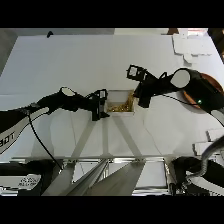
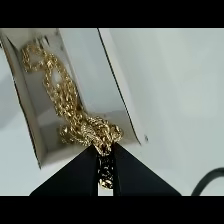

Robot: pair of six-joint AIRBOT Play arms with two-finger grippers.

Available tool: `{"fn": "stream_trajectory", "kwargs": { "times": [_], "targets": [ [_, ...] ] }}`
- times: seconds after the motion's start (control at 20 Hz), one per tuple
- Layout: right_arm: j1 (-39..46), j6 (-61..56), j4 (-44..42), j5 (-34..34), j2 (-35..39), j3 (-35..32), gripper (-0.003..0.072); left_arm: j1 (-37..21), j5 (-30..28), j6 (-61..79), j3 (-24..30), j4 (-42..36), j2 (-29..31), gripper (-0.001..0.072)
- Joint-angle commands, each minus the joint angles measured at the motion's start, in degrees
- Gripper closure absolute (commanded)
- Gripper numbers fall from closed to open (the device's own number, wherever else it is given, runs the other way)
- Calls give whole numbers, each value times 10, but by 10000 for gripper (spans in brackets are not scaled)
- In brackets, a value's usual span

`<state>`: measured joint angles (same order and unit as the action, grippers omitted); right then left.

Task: Fold the box and place the chain.

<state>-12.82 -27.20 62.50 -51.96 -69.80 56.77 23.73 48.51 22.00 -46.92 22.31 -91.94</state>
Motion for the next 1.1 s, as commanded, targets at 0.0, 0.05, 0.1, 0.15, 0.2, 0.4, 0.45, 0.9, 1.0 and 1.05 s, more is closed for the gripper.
{"fn": "stream_trajectory", "kwargs": {
  "times": [0.0, 0.05, 0.1, 0.15, 0.2, 0.4, 0.45, 0.9, 1.0, 1.05],
  "targets": [
    [-58, -49, 0, 61, 6, 4, 680, -1, 0, 0, 0, 0, 0, 432],
    [-74, -58, 0, 75, 5, 9, 680, -1, 0, 0, 0, 0, 0, 432],
    [-87, -60, 0, 84, 3, 14, 680, -1, 0, 0, 0, 0, 0, 432],
    [-101, -60, 0, 94, 3, 20, 680, -1, 0, 0, 0, 0, 0, 432],
    [-113, -60, 0, 103, 2, 26, 681, -1, 0, 0, 0, 0, 0, 432],
    [-144, -85, 0, 109, -18, 66, 681, -1, 0, 0, 0, 0, 0, 432],
    [-148, -93, 0, 109, -26, 73, 681, -1, 0, 0, 0, 0, 0, 432],
    [-146, -155, 108, 38, -45, 76, 681, -1, 0, 0, 0, 0, 0, 432],
    [-138, -165, 108, 31, -45, 76, 678, -1, 0, 0, 0, 0, 0, 432],
    [-134, -167, 106, 29, -45, 76, 634, -1, 0, 0, 0, 0, 0, 432]
  ]
}}
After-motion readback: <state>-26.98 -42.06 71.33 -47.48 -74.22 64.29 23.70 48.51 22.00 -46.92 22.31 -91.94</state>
